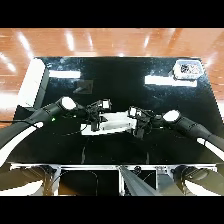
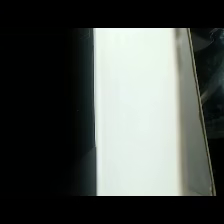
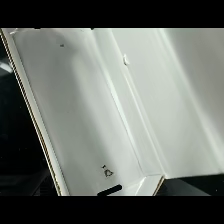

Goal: Fold the box and place the chain.

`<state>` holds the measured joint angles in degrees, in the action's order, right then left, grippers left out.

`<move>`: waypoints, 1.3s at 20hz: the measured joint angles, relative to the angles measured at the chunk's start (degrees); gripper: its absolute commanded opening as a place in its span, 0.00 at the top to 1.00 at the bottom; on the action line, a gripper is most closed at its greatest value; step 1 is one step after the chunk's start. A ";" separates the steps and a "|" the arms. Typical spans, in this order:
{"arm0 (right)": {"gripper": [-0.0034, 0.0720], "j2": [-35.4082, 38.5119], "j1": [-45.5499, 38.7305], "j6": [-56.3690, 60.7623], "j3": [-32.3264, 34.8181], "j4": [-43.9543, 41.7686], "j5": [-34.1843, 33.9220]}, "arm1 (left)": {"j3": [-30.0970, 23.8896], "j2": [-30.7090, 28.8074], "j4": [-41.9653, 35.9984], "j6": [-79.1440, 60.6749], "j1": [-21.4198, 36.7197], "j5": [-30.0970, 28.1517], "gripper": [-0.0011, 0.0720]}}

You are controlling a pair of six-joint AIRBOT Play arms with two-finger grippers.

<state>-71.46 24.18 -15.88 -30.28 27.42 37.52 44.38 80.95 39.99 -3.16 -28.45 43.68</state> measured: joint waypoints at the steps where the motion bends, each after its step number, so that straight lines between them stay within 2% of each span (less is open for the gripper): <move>1: 0.01 0.00 0.13 0.00 0.00 0.15 -0.20 | 0.00 0.00 0.00 -0.02 0.00 0.02 0.96; 15: 0.01 -0.02 0.52 -3.10 0.00 0.76 2.10 | 0.09 0.15 0.07 -0.09 0.00 -0.70 0.96; 26: 0.02 -0.02 0.48 -6.49 0.00 0.50 4.35 | 2.29 1.75 0.46 0.17 0.07 0.92 0.96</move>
<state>-71.48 24.67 -22.37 -30.28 27.92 41.87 46.68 82.70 40.45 -2.98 -28.38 44.60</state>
